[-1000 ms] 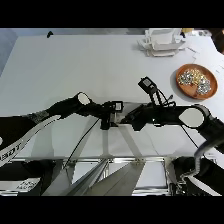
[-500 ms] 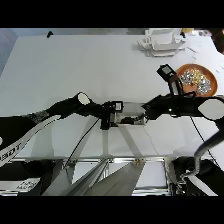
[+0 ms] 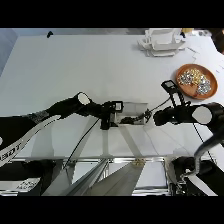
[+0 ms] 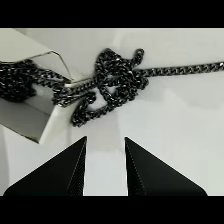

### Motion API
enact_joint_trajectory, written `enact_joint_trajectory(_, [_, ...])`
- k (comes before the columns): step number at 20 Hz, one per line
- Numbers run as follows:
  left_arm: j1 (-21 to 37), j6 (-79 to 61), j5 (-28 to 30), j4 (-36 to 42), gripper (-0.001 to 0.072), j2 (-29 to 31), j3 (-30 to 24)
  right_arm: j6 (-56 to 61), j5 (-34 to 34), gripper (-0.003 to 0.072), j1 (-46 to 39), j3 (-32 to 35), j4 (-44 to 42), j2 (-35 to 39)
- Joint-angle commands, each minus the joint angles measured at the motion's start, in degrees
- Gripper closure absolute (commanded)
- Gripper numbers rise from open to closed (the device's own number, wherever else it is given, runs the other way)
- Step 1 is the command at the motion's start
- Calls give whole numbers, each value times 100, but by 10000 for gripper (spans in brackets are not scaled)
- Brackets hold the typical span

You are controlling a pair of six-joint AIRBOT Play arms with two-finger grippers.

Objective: Fold the box and place the chain.

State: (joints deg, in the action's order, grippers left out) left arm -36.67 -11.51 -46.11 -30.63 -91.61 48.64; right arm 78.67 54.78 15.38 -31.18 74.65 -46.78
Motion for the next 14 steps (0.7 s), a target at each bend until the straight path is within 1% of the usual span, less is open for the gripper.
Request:
enact_joint_trajectory(1, [2, 0, 2, 0, 438, 2, -4, 63, -210, 415, -9, 155, 48, -144])
enact_joint_trajectory(5, [2, -2, 0, 0, 438, 2, -4, 63, -358, 417, 177, 155, 46, -546])
enact_joint_trajectory(8, [2, -2, 0, 0, 438, 2, -4, 164, -516, 421, 448, 155, 339, -820])
enact_joint_trajectory(14, [2, 0, 0, 0, 438, 2, -4, 243, -863, 433, 468, 155, 297, -1209])
